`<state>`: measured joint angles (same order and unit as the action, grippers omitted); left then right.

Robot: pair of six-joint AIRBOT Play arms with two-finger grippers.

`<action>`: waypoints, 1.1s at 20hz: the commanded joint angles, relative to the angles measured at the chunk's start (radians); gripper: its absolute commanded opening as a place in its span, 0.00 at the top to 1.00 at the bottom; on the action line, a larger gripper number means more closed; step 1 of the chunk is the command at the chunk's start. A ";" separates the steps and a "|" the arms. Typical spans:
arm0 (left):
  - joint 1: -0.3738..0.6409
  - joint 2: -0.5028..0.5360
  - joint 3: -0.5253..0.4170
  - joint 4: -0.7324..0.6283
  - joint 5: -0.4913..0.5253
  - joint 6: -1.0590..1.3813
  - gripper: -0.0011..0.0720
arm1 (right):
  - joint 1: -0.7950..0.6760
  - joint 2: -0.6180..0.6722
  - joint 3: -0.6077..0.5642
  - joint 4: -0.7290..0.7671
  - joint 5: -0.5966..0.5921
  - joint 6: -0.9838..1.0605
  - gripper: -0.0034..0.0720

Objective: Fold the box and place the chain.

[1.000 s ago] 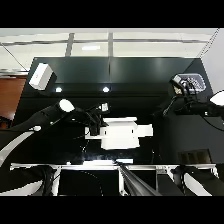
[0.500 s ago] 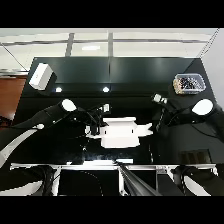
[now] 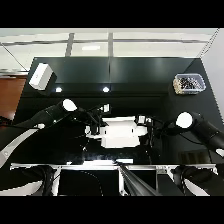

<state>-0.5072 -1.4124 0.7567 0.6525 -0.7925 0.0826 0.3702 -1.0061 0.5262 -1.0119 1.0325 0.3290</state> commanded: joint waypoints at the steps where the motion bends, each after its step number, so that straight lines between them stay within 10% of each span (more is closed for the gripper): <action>1: 0.000 -0.001 0.001 0.002 0.000 0.000 0.95 | 0.061 0.000 -0.005 0.002 -0.031 -0.002 0.16; 22: 0.000 -0.001 0.001 0.002 0.000 0.000 0.95 | 0.103 0.000 -0.005 0.196 0.111 -0.001 0.16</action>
<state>-0.5072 -1.4128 0.7567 0.6540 -0.7925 0.0822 0.4587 -1.0061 0.5217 -0.8761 1.1404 0.3286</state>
